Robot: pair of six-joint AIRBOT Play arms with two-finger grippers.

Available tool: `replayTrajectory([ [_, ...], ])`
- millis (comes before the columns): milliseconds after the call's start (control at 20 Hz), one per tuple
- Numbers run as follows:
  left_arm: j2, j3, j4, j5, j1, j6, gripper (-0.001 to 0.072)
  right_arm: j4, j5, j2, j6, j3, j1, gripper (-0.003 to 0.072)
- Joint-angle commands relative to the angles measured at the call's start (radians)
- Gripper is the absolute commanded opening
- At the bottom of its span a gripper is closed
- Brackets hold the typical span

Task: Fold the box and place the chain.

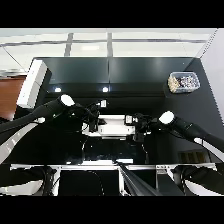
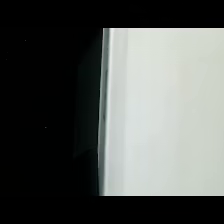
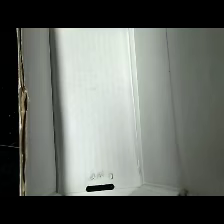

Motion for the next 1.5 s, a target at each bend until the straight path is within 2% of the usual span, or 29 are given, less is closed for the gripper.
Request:
replayTrajectory([
  [0, 0.000, 0.000, 0.000, 0.001, 0.000, 0.000, 0.0026, -0.017, -0.018, -0.001, 0.010, 0.001, 0.005, 0.0681],
  [50, 0.000, 0.000, 0.000, 0.001, 0.000, 0.000, 0.0026, -0.017, -0.018, -0.001, 0.010, 0.001, 0.005, 0.0585],
  [100, 0.000, 0.000, 0.000, 0.001, 0.000, 0.000, 0.0026, -0.018, -0.018, -0.001, 0.010, 0.001, 0.005, 0.0539],
  [250, 0.004, 0.000, 0.005, -0.023, 0.008, -0.025, 0.0027, -0.017, -0.018, -0.001, 0.010, 0.001, 0.005, 0.0531],
  [300, 0.010, 0.008, 0.007, -0.068, 0.022, -0.041, 0.0044, -0.017, -0.018, -0.001, 0.010, 0.001, 0.005, 0.0531],
  [350, 0.019, 0.020, 0.009, -0.121, 0.039, -0.055, 0.0183, -0.017, -0.019, -0.001, 0.010, 0.001, 0.005, 0.0532],
  [450, 0.062, 0.034, 0.017, -0.197, 0.082, -0.134, 0.0370, -0.017, -0.019, -0.001, 0.010, 0.001, 0.005, 0.0530],
  [500, 0.095, 0.034, 0.047, -0.213, 0.100, -0.181, 0.0383, -0.017, -0.019, -0.001, 0.010, 0.001, 0.005, 0.0513],
  [550, 0.132, 0.035, 0.096, -0.222, 0.119, -0.241, 0.0434, -0.017, -0.018, -0.001, 0.010, 0.001, 0.005, 0.0332],
  [600, 0.173, 0.035, 0.154, -0.227, 0.137, -0.328, 0.0507, -0.017, -0.018, -0.001, 0.010, 0.001, 0.005, 0.0235],
  [650, 0.211, 0.035, 0.207, -0.236, 0.153, -0.437, 0.0602, -0.017, -0.018, -0.001, 0.010, 0.001, 0.005, 0.0236],
  [700, 0.241, 0.035, 0.244, -0.257, 0.167, -0.561, 0.0635, -0.017, -0.018, -0.001, 0.010, 0.001, 0.005, 0.0236],
  [800, 0.268, 0.035, 0.256, -0.357, 0.178, -0.830, 0.0607, -0.017, -0.019, -0.001, 0.011, 0.001, 0.005, 0.0236],
  [850, 0.261, 0.033, 0.237, -0.437, 0.169, -0.956, 0.0488, -0.016, -0.019, -0.001, 0.011, 0.001, 0.005, 0.0235],
  [900, 0.250, 0.023, 0.199, -0.500, 0.151, -1.018, 0.0311, -0.016, -0.019, -0.001, 0.011, 0.001, 0.005, 0.0235],
  [950, 0.241, -0.001, 0.138, -0.532, 0.125, -1.016, 0.0058, -0.016, -0.019, -0.001, 0.011, 0.001, 0.005, 0.0235],
  [1000, 0.234, -0.029, 0.072, -0.515, 0.097, -0.994, 0.0025, -0.016, -0.020, -0.001, 0.011, 0.001, 0.005, 0.0235],
  [1050, 0.228, -0.053, -0.001, -0.467, 0.067, -0.958, 0.0025, -0.015, -0.019, -0.001, 0.011, 0.001, 0.005, 0.0235],
  [1250, 0.224, -0.069, -0.220, -0.121, 0.005, -0.853, 0.0026, -0.015, -0.019, -0.001, 0.011, 0.001, 0.005, 0.0234],
  [1300, 0.224, -0.069, -0.234, -0.020, 0.005, -0.853, 0.0025, -0.016, -0.019, -0.001, 0.011, 0.001, 0.005, 0.0168],
  [1350, 0.224, -0.070, -0.221, 0.091, 0.004, -0.854, 0.0025, -0.016, -0.019, -0.001, 0.011, 0.001, 0.005, 0.0011],
  [1450, 0.208, -0.070, -0.188, 0.229, 0.001, -0.856, 0.0025, -0.016, -0.019, -0.001, 0.011, 0.001, 0.005, 0.0015],
])
